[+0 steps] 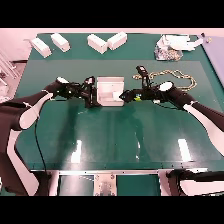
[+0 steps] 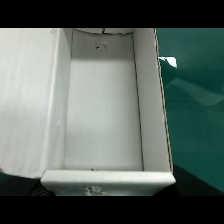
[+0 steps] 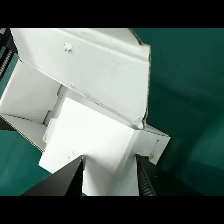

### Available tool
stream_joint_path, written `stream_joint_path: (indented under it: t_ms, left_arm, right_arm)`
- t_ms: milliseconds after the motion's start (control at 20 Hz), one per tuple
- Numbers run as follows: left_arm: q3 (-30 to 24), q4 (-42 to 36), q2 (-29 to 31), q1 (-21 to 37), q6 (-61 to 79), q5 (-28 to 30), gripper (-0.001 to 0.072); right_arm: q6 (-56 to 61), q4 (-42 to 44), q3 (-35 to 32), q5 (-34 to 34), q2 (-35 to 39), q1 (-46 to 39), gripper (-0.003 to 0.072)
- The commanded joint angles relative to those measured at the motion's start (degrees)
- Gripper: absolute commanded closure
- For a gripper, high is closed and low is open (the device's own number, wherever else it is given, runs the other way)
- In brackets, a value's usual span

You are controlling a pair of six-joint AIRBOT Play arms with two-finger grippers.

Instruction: Fold the box and place the chain.

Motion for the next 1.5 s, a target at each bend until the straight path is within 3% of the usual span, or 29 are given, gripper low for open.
stream_joint_path:
  t_ms: [0,200,450,1000,1250,1450]
  left_arm:
    - [0.0,-0.1,0.0,0.0,0.0,0.0,0.0196]
    - [0.0,-0.1,0.0,0.0,0.0,0.0,0.0196]
    - [0.0,-0.1,0.0,0.0,0.0,0.0,0.0196]
    - [0.0,-0.1,0.0,0.0,0.0,0.0,0.0196]
    - [0.0,-0.1,0.0,0.0,0.0,0.0,0.0196]
    - [0.0,-0.1,0.0,0.0,0.0,0.0,0.0196]
  right_arm:
    - [0.8,0.0,0.1,0.1,-0.1,0.2,0.0312]
    - [0.9,-0.3,0.1,-0.1,-0.4,0.5,0.0313]
    - [6.8,-8.3,0.2,-4.2,-0.6,3.1,0.0313]
    - [12.2,-14.4,2.4,-6.3,-1.2,4.6,0.0332]
    - [25.6,-29.6,8.2,2.3,-2.6,4.6,0.0331]
    - [30.7,-34.7,11.6,5.4,-2.8,4.6,0.0331]
